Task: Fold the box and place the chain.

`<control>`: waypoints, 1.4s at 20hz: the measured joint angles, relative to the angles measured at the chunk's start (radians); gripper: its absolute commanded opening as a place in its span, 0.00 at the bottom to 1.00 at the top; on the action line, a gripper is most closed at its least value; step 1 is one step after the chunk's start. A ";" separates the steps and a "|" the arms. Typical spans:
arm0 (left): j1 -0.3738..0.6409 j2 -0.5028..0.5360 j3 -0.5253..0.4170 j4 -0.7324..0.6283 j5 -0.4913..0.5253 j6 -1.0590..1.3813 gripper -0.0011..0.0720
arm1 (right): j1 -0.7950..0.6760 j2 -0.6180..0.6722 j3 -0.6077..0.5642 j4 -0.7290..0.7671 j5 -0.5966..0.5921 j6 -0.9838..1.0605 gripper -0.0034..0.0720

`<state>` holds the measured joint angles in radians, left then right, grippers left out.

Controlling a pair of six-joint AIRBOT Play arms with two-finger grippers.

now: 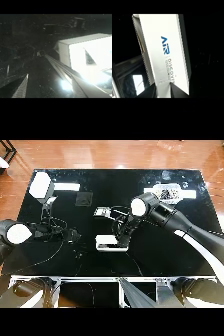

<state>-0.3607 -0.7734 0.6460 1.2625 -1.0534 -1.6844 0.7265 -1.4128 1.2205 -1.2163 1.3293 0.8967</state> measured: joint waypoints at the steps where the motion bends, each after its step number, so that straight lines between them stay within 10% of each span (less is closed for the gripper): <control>1: 0.000 0.000 0.000 0.000 0.000 0.000 0.89 | 0.000 0.000 0.000 0.000 0.000 0.000 0.28; 28: 0.000 0.000 0.000 0.000 -0.003 0.000 0.89 | 0.000 -0.001 -0.002 0.003 0.004 0.002 0.38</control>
